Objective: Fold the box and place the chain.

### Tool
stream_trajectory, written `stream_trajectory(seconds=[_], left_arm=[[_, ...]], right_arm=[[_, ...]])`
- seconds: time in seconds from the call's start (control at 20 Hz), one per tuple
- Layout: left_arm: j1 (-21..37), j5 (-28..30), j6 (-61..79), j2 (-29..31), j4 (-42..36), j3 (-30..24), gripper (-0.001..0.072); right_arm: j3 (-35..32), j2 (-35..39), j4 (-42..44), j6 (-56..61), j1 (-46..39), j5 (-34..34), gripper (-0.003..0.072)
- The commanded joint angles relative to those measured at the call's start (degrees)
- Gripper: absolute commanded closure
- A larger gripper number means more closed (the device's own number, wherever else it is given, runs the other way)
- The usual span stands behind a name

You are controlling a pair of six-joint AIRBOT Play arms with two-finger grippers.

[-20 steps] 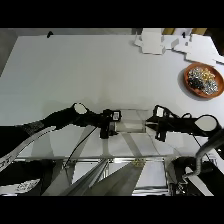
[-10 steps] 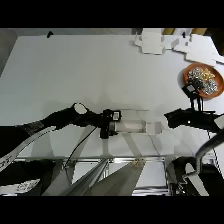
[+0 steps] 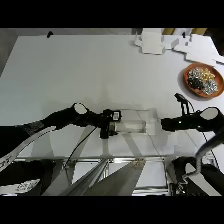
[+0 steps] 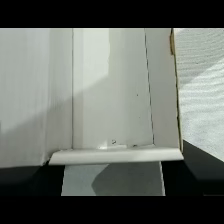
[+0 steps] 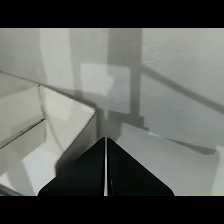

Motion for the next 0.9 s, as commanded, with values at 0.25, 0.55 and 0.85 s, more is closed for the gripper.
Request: stream_trajectory(seconds=[0.25, 0.55, 0.85], left_arm=[[0.04, 0.04, 0.02, 0.02, 0.02, -0.02, 0.0436], [0.04, 0.02, 0.02, 0.02, 0.0, -0.02, 0.0436], [0.04, 0.02, 0.0, 0.02, 0.0, -0.02, 0.0436]], right_arm=[[0.0, -1.36, 6.36, 0.28, 5.75, 1.9, 0.0667], [0.0, 6.97, 7.78, 1.49, 5.75, 2.93, 0.0447], [0.0, 7.37, 9.09, 2.78, 10.01, 1.57, 0.036]])
